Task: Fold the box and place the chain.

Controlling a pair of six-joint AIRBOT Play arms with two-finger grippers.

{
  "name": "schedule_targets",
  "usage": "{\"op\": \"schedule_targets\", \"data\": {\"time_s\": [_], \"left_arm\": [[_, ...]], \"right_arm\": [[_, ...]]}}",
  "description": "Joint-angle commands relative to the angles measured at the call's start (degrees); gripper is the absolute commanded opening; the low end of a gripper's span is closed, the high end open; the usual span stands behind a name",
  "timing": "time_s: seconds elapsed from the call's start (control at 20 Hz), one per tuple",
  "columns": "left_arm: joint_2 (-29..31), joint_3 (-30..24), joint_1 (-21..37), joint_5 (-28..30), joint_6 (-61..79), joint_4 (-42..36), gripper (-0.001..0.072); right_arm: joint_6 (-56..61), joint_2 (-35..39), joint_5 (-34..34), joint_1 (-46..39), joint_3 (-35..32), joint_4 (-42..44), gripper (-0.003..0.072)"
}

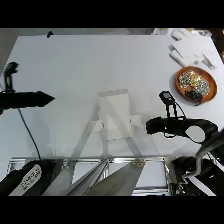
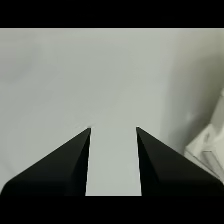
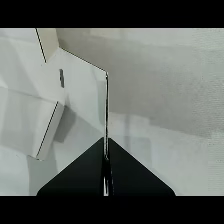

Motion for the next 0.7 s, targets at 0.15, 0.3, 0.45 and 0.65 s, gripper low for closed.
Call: {"op": "schedule_targets", "data": {"time_s": [0.15, 0.3, 0.45, 0.65], "left_arm": [[-27.0, 8.3, -23.1, -2.9, 12.9, -23.2, 0.0457], [-38.5, 20.0, -30.0, -5.8, 9.1, -22.4, 0.0514], [-43.6, 26.7, -31.1, -9.2, 4.9, -16.0, 0.0514], [-43.8, 27.1, -30.8, -13.2, 8.2, -12.0, 0.051]], "right_arm": [[-3.5, 0.0, -0.4, 0.1, -0.2, 4.3, 0.0015], [-3.5, 0.0, 0.3, 0.1, -0.2, 4.5, 0.0015], [-3.6, 0.0, 0.0, 0.1, -0.2, 4.4, 0.0015], [-3.7, 0.0, -0.1, 0.1, -0.2, 4.5, 0.0015]]}}
